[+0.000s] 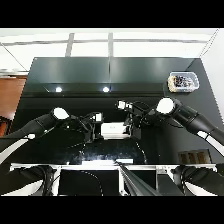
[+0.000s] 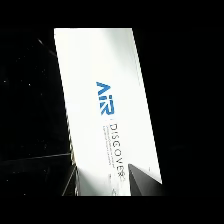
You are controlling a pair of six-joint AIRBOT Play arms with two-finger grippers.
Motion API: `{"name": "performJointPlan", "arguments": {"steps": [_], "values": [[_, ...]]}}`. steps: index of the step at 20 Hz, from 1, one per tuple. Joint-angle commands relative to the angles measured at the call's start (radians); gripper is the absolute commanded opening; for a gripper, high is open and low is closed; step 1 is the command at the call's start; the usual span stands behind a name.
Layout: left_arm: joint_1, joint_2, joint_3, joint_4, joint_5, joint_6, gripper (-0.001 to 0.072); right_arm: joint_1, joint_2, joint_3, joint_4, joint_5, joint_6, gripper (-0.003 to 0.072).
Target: Fold the box and place the chain.
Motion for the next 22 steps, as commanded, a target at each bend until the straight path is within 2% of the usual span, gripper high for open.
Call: {"name": "performJointPlan", "arguments": {"steps": [1,6,10,11,12,13,16,18,20,22], "values": [[0.000,-0.001,0.000,0.000,0.000,0.000,0.0467,0.001,0.001,0.001,-0.009,0.023,0.014,0.0379],[0.000,-0.001,0.000,0.000,0.000,0.000,0.0467,-0.021,0.079,0.006,-0.009,0.028,0.121,0.0378],[0.000,-0.001,0.000,0.000,0.000,0.000,0.0467,-0.108,0.155,0.027,0.014,0.118,0.341,0.0378],[0.000,-0.001,0.000,0.000,0.000,0.000,0.0468,-0.131,0.157,0.026,0.025,0.149,0.432,0.0290],[0.000,-0.001,0.000,0.000,0.000,0.000,0.0467,-0.147,0.154,0.016,0.047,0.161,0.525,0.0048],[0.000,-0.001,0.000,0.000,0.000,0.000,0.0467,-0.150,0.153,-0.011,0.101,0.155,0.581,0.0016],[0.000,-0.001,0.000,0.000,0.000,0.000,0.0467,-0.129,0.107,-0.092,0.322,0.092,0.580,0.0016],[0.000,-0.001,0.000,0.000,0.000,0.000,0.0467,-0.116,0.043,-0.100,0.454,0.084,0.582,0.0017],[0.000,-0.001,0.000,0.000,0.000,0.000,0.0467,-0.102,-0.012,-0.100,0.491,0.056,0.582,0.0017],[0.000,-0.001,0.000,0.000,0.000,0.000,0.0468,-0.099,-0.054,-0.100,0.461,0.038,0.583,0.0017]]}}
